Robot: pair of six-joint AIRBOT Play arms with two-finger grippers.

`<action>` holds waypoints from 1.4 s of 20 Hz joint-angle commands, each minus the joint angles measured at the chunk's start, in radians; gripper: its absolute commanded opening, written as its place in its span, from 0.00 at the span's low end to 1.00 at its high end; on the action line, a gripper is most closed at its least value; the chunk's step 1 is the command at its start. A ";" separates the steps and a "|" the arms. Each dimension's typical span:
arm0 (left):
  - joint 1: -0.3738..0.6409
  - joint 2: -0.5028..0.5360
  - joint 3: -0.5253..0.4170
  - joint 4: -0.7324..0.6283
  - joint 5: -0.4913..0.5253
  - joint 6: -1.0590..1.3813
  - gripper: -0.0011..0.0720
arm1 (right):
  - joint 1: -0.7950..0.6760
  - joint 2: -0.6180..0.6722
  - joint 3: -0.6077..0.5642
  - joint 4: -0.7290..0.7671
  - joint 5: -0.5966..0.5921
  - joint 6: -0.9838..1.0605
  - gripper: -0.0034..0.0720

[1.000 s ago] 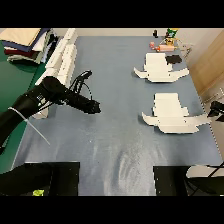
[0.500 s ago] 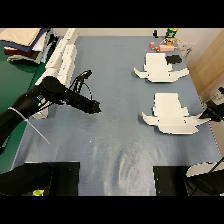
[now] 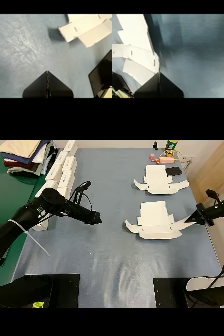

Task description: Fold the box.

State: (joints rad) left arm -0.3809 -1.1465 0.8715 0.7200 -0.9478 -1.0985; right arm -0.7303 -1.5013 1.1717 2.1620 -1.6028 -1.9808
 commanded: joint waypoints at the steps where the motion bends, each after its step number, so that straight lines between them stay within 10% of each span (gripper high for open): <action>1: 0.002 0.000 0.000 -0.040 -0.007 -0.024 0.03 | 0.143 0.137 -0.157 0.042 0.156 0.091 0.05; 11: 0.052 0.002 0.000 -0.048 -0.264 -0.020 0.03 | 0.494 0.581 -0.714 0.033 0.485 0.306 0.06; 13: 0.052 0.002 0.000 -0.047 -0.257 -0.019 0.03 | 0.513 0.596 -0.739 0.033 0.499 0.306 0.44; 14: 0.052 0.001 0.000 -0.047 -0.257 -0.019 0.03 | 0.513 0.594 -0.739 0.033 0.494 0.306 0.45; 20: 0.052 0.001 0.000 -0.048 -0.248 -0.020 0.03 | 0.520 0.586 -0.739 0.072 0.486 0.171 0.05; 21: 0.052 0.000 0.000 -0.047 -0.232 -0.019 0.14 | 0.521 0.586 -0.739 0.084 0.488 0.137 0.05; 22: 0.052 0.000 0.000 -0.047 -0.215 -0.020 0.57 | 0.524 0.589 -0.739 0.094 0.488 0.111 0.05; 23: 0.052 0.000 0.000 -0.047 -0.196 -0.021 0.72 | 0.534 0.597 -0.740 0.093 0.496 0.089 0.05; 28: 0.114 -0.047 0.032 -0.045 -0.164 -0.016 0.72 | 0.631 0.692 -0.756 0.093 0.590 0.004 0.05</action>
State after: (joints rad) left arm -0.3023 -1.1648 0.8833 0.6746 -1.1267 -1.1168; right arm -0.1509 -0.8555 0.4267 2.2494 -1.0782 -1.9175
